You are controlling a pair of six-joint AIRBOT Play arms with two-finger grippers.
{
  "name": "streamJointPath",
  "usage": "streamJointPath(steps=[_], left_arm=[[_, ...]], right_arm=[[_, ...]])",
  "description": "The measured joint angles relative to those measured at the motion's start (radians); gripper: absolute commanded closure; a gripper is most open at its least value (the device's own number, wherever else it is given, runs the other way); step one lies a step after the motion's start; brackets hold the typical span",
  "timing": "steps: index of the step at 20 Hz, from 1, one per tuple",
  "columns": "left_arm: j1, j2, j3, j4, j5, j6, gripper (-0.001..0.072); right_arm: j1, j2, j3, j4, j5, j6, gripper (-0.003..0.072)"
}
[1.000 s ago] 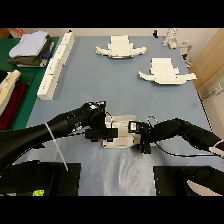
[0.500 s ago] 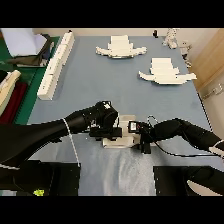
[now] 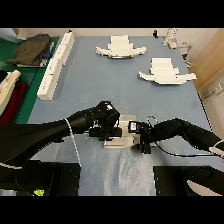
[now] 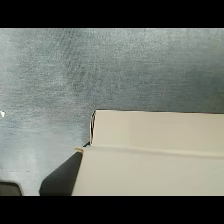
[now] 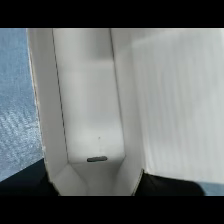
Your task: Fold the box.
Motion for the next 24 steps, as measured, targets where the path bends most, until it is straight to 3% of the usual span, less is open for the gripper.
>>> streamJointPath(steps=[3,4,5,6,12,16,18,24], left_arm=[[0.000,0.000,0.001,0.000,0.001,0.000,0.0692],[0.000,0.000,0.001,0.000,0.002,0.004,0.0500],[0.000,0.000,0.001,0.000,0.007,0.009,0.0185],[0.000,0.004,0.002,-0.006,0.017,0.012,0.0145],[0.000,0.056,0.003,0.001,0.011,0.027,0.0146],[0.000,0.173,0.003,0.031,-0.050,0.047,0.0152],[0.000,0.245,0.003,0.050,-0.092,0.061,0.0684],[0.015,0.366,0.000,0.078,-0.133,0.251,0.0695]], right_arm=[[0.000,0.000,0.000,0.000,0.000,0.000,0.0090],[0.000,0.000,0.000,0.000,0.000,0.000,0.0090],[0.000,0.000,0.000,0.000,0.001,0.000,0.0090],[0.000,0.000,0.000,0.001,0.001,0.000,0.0090],[0.000,0.000,0.000,0.001,0.001,0.000,0.0091],[0.000,0.000,0.000,0.001,0.001,0.000,0.0091],[0.000,0.000,0.000,0.001,0.001,0.000,0.0091],[0.000,0.000,0.000,0.001,0.001,0.000,0.0090]])
